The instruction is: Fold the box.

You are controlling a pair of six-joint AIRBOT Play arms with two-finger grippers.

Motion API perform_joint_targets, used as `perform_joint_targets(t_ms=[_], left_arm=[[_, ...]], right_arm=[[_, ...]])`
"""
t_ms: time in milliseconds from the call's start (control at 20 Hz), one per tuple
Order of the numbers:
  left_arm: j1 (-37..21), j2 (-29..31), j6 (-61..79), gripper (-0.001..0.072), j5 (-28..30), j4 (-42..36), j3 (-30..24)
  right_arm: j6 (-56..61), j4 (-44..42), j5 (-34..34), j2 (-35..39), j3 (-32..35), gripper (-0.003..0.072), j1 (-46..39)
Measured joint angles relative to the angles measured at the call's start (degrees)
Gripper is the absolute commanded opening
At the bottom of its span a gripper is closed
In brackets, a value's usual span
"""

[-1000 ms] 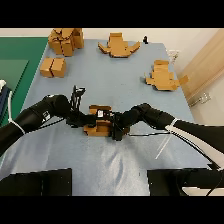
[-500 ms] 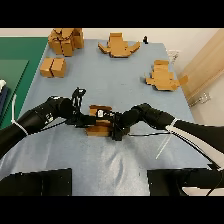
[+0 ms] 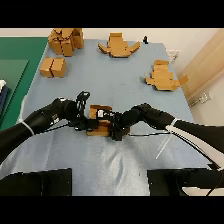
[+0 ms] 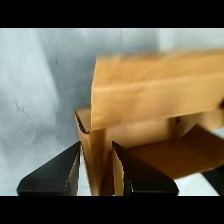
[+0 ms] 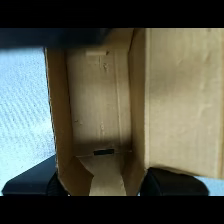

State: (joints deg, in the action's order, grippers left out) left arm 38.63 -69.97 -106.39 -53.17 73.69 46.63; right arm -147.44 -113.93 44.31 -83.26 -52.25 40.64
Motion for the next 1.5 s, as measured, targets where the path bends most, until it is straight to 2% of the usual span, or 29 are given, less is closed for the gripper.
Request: perform_joint_targets(t_ms=[350, 650, 700, 800, 1100, 1500], left_arm=[[3.37, -5.75, -7.54, 0.0316, -5.44, 11.37, 5.66], [6.91, -10.29, -9.97, 0.0315, -9.07, 15.23, 10.88], [7.23, -10.86, -10.10, 0.0280, -9.81, 15.45, 11.50], [7.65, -11.63, -10.69, 0.0015, -11.85, 16.31, 12.57], [8.11, -12.39, -12.44, 0.0016, -15.87, 17.73, 14.67], [8.81, -13.00, -14.08, 0.0017, -16.94, 19.58, 15.13]], right_arm=[[0.07, -0.24, -0.09, 0.00, 0.00, 0.0155, 0.00], [0.07, -0.33, -0.17, 0.00, 0.00, 0.0155, 0.00], [0.07, -0.33, -0.17, 0.00, 0.00, 0.0155, 0.00], [0.04, -0.33, -0.20, 0.00, 0.02, 0.0155, 0.00], [0.33, -0.85, -0.15, 0.00, 0.07, 0.0155, 0.02], [0.00, -0.39, -0.26, -0.02, 0.07, 0.0155, 0.04]])
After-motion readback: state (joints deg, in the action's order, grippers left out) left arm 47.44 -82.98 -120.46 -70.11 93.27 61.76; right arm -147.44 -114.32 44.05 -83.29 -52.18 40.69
